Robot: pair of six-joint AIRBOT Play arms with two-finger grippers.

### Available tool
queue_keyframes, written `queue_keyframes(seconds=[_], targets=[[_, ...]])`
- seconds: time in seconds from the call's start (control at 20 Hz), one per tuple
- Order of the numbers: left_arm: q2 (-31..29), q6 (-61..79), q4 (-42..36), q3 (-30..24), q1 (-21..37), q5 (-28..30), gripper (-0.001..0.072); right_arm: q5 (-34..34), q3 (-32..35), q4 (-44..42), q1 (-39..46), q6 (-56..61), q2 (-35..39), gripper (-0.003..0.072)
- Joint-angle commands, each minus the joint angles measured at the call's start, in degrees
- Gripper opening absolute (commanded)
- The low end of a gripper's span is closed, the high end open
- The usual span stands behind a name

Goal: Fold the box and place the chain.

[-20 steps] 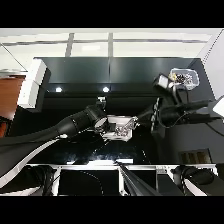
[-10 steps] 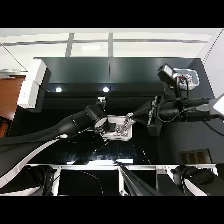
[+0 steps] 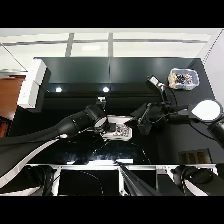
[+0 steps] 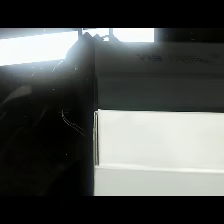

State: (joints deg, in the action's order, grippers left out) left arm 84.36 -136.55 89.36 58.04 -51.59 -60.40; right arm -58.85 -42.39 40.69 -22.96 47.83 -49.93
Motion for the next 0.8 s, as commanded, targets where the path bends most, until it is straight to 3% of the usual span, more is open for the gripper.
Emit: queue_keyframes(seconds=[0.0, 0.35, 0.75], targets=[[0.02, 0.00, -0.07, 0.00, 0.00, 0.31, 0.0031, -0.44, 0.26, 2.49, 2.16, 0.72, 0.22, 0.0611], [0.00, -1.01, -0.31, 0.22, 0.74, -0.15, 0.0033, -5.81, 0.26, 7.21, 15.50, 0.87, 1.22, 0.0611], [0.02, -1.75, -0.35, 4.33, 1.36, -5.27, 0.0034, -6.16, 0.26, 7.26, 17.64, 0.85, 1.22, 0.0612]])
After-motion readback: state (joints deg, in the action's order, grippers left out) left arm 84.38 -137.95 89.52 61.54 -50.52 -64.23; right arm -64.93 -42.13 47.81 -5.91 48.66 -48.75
